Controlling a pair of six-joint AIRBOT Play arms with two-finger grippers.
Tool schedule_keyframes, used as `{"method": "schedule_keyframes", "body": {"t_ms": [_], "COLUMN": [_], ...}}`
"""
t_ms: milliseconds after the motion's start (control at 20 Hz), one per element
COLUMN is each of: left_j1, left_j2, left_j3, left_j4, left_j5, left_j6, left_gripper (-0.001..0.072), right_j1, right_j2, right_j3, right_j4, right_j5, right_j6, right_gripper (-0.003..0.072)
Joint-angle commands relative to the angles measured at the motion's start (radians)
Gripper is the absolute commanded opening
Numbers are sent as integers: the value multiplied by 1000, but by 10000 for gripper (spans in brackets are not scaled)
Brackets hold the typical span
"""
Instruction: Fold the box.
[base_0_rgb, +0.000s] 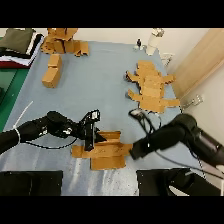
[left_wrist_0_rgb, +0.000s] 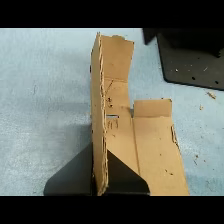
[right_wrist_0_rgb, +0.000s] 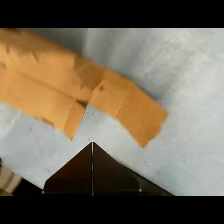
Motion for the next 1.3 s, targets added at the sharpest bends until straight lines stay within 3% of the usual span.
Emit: {"method": "schedule_keyframes", "body": {"t_ms": [0, 100, 150, 200, 250, 500, 650, 850, 1250], "left_j1": [0, 0, 0, 0, 0, 0, 0, 0, 0], "left_j2": [0, 0, 0, 0, 0, 0, 0, 0, 0], "left_j3": [0, 0, 0, 0, 0, 0, 0, 0, 0], "left_j4": [0, 0, 0, 0, 0, 0, 0, 0, 0], "left_j5": [1, 1, 1, 1, 1, 1, 1, 1, 1], "left_j6": [1, 1, 1, 1, 1, 1, 1, 1, 1], "left_gripper": [12, 12, 12, 12, 12, 12, 12, 12, 12], "right_j1": [299, 456, 517, 569, 603, 639, 639, 639, 638], "right_j2": [89, 92, 81, 58, 29, -150, -217, -218, -171], "right_j3": [-82, -144, -167, -183, -187, -185, -185, -173, -64], "right_j4": [-91, -104, -111, -130, -170, -414, -426, -529, -586], "right_j5": [65, 218, 294, 367, 418, 507, 563, 581, 471], "right_j6": [-30, -82, -120, -146, -154, -154, -154, -135, -67], "right_gripper": [1, 4, 93, 396, 510, 511, 511, 511, 511]}}
